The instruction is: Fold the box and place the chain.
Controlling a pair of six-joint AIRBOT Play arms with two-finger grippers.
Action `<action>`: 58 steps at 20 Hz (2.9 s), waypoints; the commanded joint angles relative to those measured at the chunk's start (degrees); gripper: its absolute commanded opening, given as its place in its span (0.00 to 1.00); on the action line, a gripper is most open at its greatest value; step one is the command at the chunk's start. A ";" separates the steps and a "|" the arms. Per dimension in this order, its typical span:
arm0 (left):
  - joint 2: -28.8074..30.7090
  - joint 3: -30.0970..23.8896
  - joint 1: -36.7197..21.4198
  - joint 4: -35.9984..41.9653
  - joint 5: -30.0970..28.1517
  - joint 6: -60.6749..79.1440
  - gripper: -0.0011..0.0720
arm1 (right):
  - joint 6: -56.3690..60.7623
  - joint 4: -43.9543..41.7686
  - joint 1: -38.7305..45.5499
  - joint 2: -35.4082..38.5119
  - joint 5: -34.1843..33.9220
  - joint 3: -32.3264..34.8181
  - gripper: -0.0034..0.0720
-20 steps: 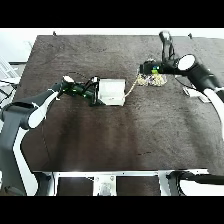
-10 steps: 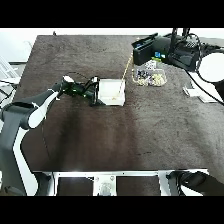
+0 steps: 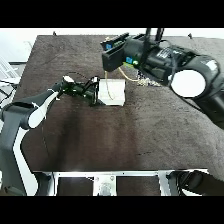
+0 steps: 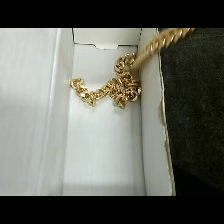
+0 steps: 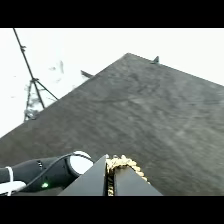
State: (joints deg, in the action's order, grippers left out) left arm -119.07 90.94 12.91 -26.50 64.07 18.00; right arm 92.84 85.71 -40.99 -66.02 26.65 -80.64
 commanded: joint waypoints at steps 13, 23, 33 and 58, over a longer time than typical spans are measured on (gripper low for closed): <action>0.02 0.02 -0.02 0.00 -0.02 0.00 0.48 | 12.81 -0.17 5.35 -5.77 -4.02 11.02 0.05; 0.02 0.02 -0.02 0.00 0.02 -0.02 0.48 | 15.17 -0.59 6.58 -23.15 -7.13 16.44 0.59; 0.02 0.02 -0.02 0.00 0.00 0.00 0.48 | 13.49 1.53 28.92 -17.79 0.22 16.94 0.77; 0.02 0.02 -0.02 0.00 -0.02 0.00 0.48 | -21.84 -25.05 30.14 -12.57 7.58 -0.04 0.05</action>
State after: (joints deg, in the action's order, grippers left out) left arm -119.07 90.94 12.91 -26.50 64.07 17.98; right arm 66.22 52.07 -8.34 -89.08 33.15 -80.62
